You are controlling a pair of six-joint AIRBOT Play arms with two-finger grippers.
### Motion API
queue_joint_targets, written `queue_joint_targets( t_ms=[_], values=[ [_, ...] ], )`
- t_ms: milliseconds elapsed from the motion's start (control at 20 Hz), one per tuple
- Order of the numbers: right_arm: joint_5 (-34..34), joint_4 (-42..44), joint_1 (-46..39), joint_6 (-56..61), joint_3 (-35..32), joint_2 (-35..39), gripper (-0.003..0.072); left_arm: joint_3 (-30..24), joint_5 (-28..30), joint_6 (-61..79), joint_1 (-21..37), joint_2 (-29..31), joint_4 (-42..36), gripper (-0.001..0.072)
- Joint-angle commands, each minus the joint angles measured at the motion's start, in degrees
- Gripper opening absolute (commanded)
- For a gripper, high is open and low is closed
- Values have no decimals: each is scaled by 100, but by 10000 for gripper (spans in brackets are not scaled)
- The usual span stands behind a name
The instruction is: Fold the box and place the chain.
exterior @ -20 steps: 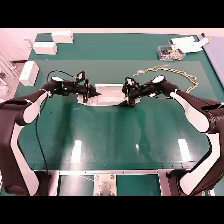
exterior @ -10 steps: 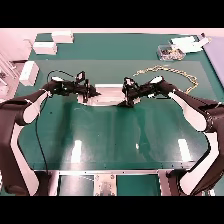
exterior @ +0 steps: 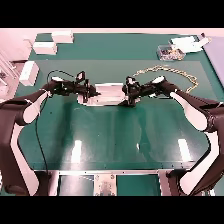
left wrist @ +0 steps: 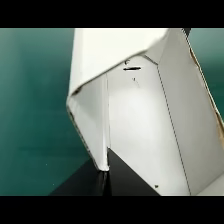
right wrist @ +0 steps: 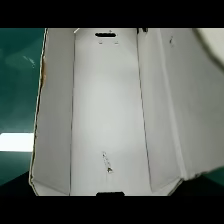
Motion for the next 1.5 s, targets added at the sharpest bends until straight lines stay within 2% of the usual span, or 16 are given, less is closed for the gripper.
queue_joint_targets(
  t_ms=[0, 500, 600, 1100, 1250, 1300, 1450],
  values=[
    [107, 136, -24, -61, 4, -50, 703, 4, 0, 2, 4, 4, 4, 21],
    [313, 367, -129, -199, 2, -201, 699, 4, 2, 2, 4, 4, 7, 22],
    [354, 531, -146, -258, 4, -219, 647, 4, 0, 2, 4, 4, 7, 22],
    [459, 621, -162, -389, 4, -361, 647, 4, 4, 2, 4, 4, 4, 22],
    [459, 621, -162, -389, 4, -361, 622, 4, 7, 4, 4, 4, 7, 22],
    [459, 623, -164, -389, 4, -361, 579, 4, 7, 4, 4, 4, 4, 21],
    [459, 623, -164, -389, 4, -361, 580, 4, 7, 4, 4, 4, 4, 21]
  ],
)
